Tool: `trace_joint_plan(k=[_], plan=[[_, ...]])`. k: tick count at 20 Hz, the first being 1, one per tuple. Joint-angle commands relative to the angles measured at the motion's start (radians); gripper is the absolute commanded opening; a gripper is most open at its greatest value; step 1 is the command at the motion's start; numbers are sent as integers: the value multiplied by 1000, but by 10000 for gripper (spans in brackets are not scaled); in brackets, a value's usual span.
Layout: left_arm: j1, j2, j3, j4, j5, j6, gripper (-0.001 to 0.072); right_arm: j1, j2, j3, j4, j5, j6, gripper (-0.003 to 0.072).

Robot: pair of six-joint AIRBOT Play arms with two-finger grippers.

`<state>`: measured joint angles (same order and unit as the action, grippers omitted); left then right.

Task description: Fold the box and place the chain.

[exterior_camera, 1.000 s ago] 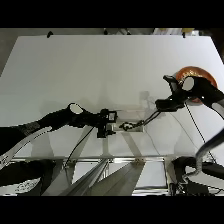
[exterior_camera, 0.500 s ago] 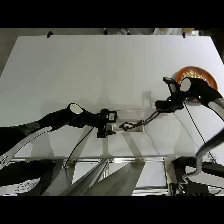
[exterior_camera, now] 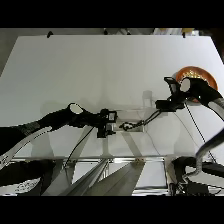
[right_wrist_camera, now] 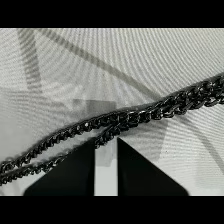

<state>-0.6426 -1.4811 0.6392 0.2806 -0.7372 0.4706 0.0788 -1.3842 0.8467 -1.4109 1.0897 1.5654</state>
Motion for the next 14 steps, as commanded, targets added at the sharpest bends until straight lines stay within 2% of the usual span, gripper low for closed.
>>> trace_joint_plan(k=[1, 2, 3, 8, 11, 14], plan=[[0, 1, 0, 0, 0, 0, 334, -1, -1, 0, 0, -9, 5, 75], [0, 1, 0, 0, 0, 0, 334, -1, -1, 0, 0, -13, 5, 28], [0, 1, 0, 0, 0, 0, 334, -1, -1, 0, 1, -18, 5, 19], [0, 1, 0, 0, 1, 0, 334, -1, 49, 0, 1, 19, -66, 19], [0, 1, 0, 0, 0, 0, 334, -1, 185, 0, 13, 51, -109, 19], [0, 1, 0, 0, 0, 0, 334, 6, 375, 0, 112, 104, -157, 19]])
